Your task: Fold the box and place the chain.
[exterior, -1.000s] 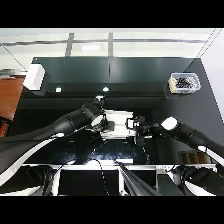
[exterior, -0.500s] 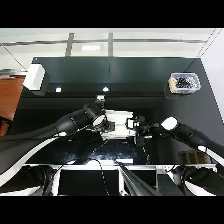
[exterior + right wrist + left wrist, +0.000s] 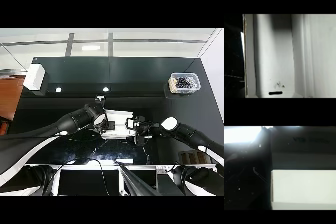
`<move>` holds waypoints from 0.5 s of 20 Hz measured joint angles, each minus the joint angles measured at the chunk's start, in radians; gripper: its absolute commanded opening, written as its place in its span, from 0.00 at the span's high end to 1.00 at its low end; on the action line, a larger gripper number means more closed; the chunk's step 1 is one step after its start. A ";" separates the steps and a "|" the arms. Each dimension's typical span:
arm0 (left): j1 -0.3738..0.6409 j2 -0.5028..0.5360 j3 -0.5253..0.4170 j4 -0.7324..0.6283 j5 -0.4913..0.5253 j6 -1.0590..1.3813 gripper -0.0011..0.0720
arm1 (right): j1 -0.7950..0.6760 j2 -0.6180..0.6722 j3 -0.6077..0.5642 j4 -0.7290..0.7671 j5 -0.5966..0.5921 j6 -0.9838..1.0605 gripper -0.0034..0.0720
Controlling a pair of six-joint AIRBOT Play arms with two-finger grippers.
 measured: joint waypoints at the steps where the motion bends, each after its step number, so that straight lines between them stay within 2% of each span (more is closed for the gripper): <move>1: 0.000 0.000 0.000 0.000 0.000 0.005 0.95 | 0.000 0.000 0.000 0.000 0.000 0.000 0.55; 8: 0.000 -0.002 0.000 -0.003 0.000 0.020 0.94 | 0.000 0.000 0.000 0.000 0.000 -0.002 0.55; 9: 0.000 -0.002 0.000 -0.004 0.000 0.021 0.81 | 0.000 0.000 0.000 0.000 0.000 -0.002 0.55; 10: 0.000 -0.002 0.000 -0.003 -0.001 0.029 0.64 | 0.000 0.000 0.000 0.000 0.000 -0.004 0.55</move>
